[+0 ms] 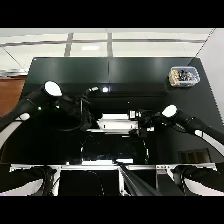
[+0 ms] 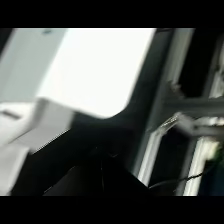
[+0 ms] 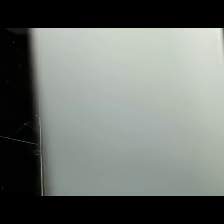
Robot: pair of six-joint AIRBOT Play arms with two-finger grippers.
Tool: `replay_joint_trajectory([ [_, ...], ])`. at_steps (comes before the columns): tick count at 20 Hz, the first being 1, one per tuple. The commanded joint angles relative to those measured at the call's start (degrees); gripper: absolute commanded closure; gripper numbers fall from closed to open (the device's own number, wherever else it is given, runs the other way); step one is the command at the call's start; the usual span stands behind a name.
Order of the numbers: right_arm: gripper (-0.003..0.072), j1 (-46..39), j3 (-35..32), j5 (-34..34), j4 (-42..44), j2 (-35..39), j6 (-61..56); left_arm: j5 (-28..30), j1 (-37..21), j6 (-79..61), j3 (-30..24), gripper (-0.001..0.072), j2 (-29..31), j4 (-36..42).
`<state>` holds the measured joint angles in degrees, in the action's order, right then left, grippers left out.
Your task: Fold the box and place the chain.
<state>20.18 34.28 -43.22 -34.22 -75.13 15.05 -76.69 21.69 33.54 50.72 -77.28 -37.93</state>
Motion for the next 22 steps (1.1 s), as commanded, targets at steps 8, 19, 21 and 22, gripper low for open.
replay_joint_trajectory([
  [8, 0.0551, 0.04, 0.02, 0.13, 0.07, -0.04, -0.04, 31.10, 0.94, -7.82, -5.11, 0.0684, 0.11, 28.65],
  [19, 0.0551, 0.04, 0.02, 0.13, 0.07, -0.04, -0.04, 28.59, -0.42, 3.61, -4.24, 0.0684, -11.69, 14.69],
  [21, 0.0551, 0.04, 0.02, 0.13, 0.07, -0.04, -0.04, 28.13, -0.59, 2.84, -3.54, 0.0684, -11.72, 14.58],
  [22, 0.0551, 0.04, 0.02, 0.13, 0.07, -0.04, -0.04, 27.71, -0.87, 2.67, -2.64, 0.0685, -11.72, 14.47],
])
